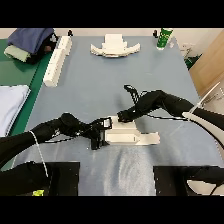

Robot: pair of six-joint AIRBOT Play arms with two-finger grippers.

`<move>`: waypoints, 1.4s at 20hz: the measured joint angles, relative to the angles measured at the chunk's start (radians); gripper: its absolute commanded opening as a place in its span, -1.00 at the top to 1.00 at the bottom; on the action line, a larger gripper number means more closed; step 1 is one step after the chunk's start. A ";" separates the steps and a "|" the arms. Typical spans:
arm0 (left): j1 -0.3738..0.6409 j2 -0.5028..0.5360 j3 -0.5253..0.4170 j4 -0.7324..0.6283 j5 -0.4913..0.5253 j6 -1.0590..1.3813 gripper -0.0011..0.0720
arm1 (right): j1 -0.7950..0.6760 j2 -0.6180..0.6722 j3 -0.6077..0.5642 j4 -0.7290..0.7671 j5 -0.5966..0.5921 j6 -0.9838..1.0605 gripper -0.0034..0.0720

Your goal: Fold the box.

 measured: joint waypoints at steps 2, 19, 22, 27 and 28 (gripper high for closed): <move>0.000 0.000 0.000 0.000 0.002 0.000 -0.32 | 0.000 0.077 0.000 -0.018 -0.031 -0.040 0.90; 0.000 0.000 0.000 -0.002 0.006 -0.004 -0.32 | 0.002 0.735 -0.391 -0.351 -0.230 -0.440 -0.64; 0.000 0.000 0.000 -0.002 0.006 -0.005 -0.32 | 0.002 0.700 -0.435 -0.441 -0.143 -0.554 -0.84; 0.000 0.000 0.000 -0.002 0.006 -0.005 -0.32 | 0.002 0.617 -0.464 -0.391 -0.012 -0.787 -0.84; 0.000 0.000 0.000 -0.002 0.006 -0.005 -0.32 | 0.002 0.602 -0.466 -0.372 0.012 -0.826 -0.80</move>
